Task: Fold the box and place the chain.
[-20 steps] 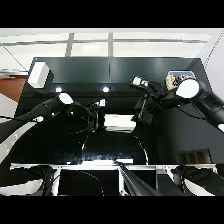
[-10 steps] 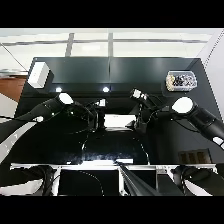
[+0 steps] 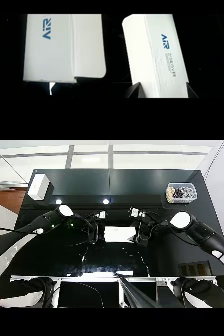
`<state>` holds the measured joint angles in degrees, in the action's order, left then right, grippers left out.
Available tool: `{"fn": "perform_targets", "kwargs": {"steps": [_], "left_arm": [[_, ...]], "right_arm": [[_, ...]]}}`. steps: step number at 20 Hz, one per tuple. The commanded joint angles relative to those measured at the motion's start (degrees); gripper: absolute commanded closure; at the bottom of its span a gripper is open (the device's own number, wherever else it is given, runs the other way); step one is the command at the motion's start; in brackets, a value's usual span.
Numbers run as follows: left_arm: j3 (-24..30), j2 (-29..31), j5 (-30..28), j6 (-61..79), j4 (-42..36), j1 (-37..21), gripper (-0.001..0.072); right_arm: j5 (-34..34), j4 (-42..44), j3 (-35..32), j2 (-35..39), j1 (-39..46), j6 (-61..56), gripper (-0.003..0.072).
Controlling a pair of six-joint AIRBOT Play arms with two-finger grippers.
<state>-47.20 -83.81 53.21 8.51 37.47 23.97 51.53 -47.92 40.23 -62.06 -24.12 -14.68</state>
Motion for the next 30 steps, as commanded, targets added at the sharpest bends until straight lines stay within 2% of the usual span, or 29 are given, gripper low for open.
{"fn": "perform_targets", "kwargs": {"steps": [1, 20, 21, 22, 23, 25, 27, 30], "left_arm": [[0.00, -0.04, 0.00, 0.02, 0.00, 0.02, 0.0356], [0.00, -0.07, 0.66, 0.02, 0.00, 0.02, 0.0356], [0.00, -0.07, 0.66, 0.02, 0.00, 0.02, 0.0356], [0.00, -0.07, 0.68, 0.02, 0.00, 0.02, 0.0356], [0.00, -0.07, 0.68, 0.00, 0.00, 0.02, 0.0356], [0.00, -0.07, 0.68, 0.00, 0.00, 0.02, 0.0356], [0.00, -0.07, 0.68, 0.00, 0.00, 0.02, 0.0356], [0.00, -0.07, 0.70, 0.02, 0.00, 0.02, 0.0356]], "right_arm": [[-0.74, -2.60, -0.02, -0.02, -0.04, 0.35, -0.0019], [-1.64, -2.97, -0.02, -1.01, -1.38, 4.28, -0.0009], [-1.64, -2.99, -0.02, -1.01, -1.84, 4.26, 0.0019], [-1.62, -3.15, -0.02, -1.01, -2.21, 4.26, 0.0182], [-1.68, -3.17, 0.00, -1.01, -2.47, 4.26, 0.0276], [-1.66, -3.21, 0.00, -1.01, -2.54, 4.24, 0.0289], [-1.70, -3.32, 0.07, -1.01, -2.54, 4.24, 0.0560], [-1.66, -3.32, 0.09, -1.01, -2.54, 4.20, 0.0556]]}}
